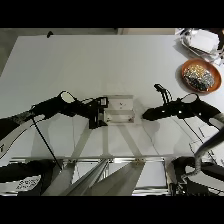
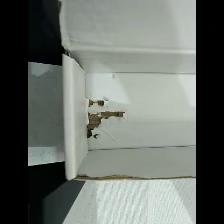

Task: Fold the box and place the chain.

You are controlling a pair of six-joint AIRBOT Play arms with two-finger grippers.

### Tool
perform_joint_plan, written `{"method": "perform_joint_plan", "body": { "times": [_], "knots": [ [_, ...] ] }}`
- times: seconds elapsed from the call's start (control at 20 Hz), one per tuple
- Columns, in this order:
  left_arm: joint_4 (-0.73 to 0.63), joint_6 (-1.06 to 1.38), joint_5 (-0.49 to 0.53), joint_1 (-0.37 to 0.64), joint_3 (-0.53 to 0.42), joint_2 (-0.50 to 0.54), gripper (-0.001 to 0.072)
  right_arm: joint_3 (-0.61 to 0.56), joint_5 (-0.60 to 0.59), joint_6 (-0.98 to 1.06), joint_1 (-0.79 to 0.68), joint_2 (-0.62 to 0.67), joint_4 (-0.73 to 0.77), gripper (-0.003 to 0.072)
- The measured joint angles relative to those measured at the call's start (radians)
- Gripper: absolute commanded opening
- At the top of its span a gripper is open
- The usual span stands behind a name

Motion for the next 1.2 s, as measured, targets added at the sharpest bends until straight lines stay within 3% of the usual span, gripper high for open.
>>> {"method": "perform_joint_plan", "body": {
  "times": [0.05,0.2,0.3,0.45,0.5,0.75,1.2],
  "knots": [
    [0.000,0.000,0.000,0.000,0.000,0.000,0.0212,0.000,0.009,0.000,0.000,0.014,0.004,0.0253],
    [0.000,0.000,0.000,0.000,0.000,0.000,0.0212,0.000,0.035,0.005,0.012,0.053,0.024,0.0289],
    [0.000,0.000,0.000,0.000,0.000,0.000,0.0212,0.000,0.044,0.008,0.036,0.065,0.041,0.0352],
    [0.000,0.000,0.000,0.000,0.000,0.000,0.0212,0.002,0.045,0.018,0.074,0.074,0.070,0.0369],
    [0.000,0.000,0.000,0.000,0.000,0.000,0.0212,0.005,0.045,0.026,0.083,0.075,0.076,0.0412],
    [0.000,0.000,0.000,0.000,0.000,0.000,0.0212,0.019,0.042,0.090,0.111,0.079,0.068,0.0415],
    [0.000,0.000,0.000,0.000,0.000,0.000,0.0212,0.116,-0.072,0.401,0.258,0.072,-0.148,0.0411]
  ]
}}
